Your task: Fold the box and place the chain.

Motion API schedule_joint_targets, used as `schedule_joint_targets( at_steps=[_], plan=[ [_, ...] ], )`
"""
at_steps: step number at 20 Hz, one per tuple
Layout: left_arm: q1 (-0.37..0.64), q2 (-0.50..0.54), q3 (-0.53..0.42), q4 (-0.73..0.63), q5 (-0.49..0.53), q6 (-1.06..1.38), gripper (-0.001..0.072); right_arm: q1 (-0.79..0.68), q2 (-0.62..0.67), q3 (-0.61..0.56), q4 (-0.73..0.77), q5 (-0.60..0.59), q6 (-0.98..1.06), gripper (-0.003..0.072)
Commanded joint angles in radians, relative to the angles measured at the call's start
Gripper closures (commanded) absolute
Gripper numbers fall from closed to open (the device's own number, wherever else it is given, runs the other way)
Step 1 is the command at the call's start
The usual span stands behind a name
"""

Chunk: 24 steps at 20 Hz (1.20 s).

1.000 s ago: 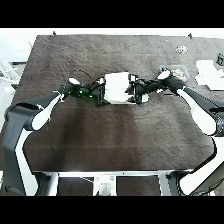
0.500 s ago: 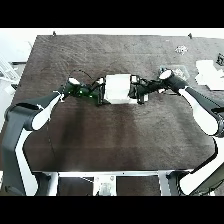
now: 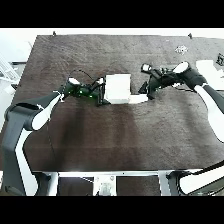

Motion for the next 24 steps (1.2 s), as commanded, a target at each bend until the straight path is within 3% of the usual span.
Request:
schedule_joint_targets(
  at_steps=[1,5,9,12,21,24],
  plan=[
    [0.000,0.000,0.000,0.000,0.000,0.000,0.0074,-0.070,0.040,0.001,-0.008,0.005,0.312,0.0681],
    [0.000,0.000,0.000,0.000,0.000,0.000,0.0074,-0.191,0.040,0.000,-0.008,0.005,0.623,0.0680],
    [0.000,0.000,0.000,0.000,0.000,0.000,0.0074,-0.253,0.005,-0.006,-0.004,-0.002,0.765,0.0680],
    [0.000,0.000,0.000,0.000,0.000,0.000,0.0074,-0.232,-0.052,-0.038,0.064,0.007,0.780,0.0680],
    [0.000,0.000,0.000,0.000,0.000,0.000,0.0074,-0.069,-0.171,-0.051,0.079,-0.006,0.776,0.0680],
    [0.000,0.000,0.000,0.000,0.000,0.000,0.0074,-0.032,-0.169,-0.028,0.196,0.023,0.742,0.0681]
  ],
)
